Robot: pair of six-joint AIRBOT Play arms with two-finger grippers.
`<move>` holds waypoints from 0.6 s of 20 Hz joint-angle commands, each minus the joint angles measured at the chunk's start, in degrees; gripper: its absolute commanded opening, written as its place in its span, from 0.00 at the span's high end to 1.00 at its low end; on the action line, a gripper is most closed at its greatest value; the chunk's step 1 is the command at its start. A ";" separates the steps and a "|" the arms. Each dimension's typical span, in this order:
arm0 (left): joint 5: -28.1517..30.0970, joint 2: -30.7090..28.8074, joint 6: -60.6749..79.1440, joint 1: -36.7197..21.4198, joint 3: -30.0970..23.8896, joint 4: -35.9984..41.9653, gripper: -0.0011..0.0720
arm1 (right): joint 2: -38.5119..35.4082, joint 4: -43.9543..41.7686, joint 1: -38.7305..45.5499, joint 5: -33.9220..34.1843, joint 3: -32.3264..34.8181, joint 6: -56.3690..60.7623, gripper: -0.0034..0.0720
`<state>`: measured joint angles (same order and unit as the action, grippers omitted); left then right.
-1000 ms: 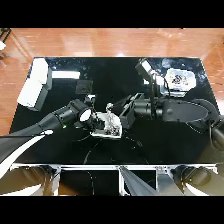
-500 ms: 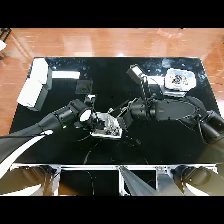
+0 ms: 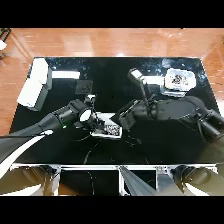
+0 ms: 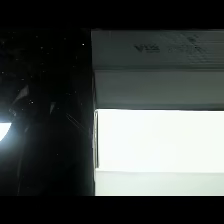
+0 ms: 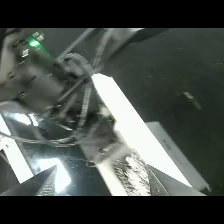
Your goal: Fold the box and place the chain.
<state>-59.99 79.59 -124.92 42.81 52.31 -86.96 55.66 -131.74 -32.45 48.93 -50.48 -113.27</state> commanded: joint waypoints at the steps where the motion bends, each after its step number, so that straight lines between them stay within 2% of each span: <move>1: 1.22 0.00 0.02 -0.07 1.16 -0.04 0.96 | -4.15 1.01 9.42 9.01 0.00 0.42 0.12; 4: 1.27 1.16 -2.25 -0.07 4.33 -1.77 0.96 | -8.37 6.05 21.46 15.15 0.02 1.01 0.12; 6: 1.20 3.06 -3.34 -0.07 7.02 -1.75 0.96 | -8.70 6.49 27.45 17.35 0.04 0.98 0.13; 9: -2.03 6.75 -1.92 -0.07 11.15 -1.77 0.96 | -8.70 6.91 30.53 17.42 0.09 0.79 0.12; 12: -3.87 8.66 -0.83 0.04 12.59 -1.44 0.94 | -8.70 6.86 30.47 17.40 0.09 0.37 0.12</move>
<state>-61.34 86.26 -126.56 42.81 62.89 -88.47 47.22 -125.36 -3.77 65.28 -50.41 -112.53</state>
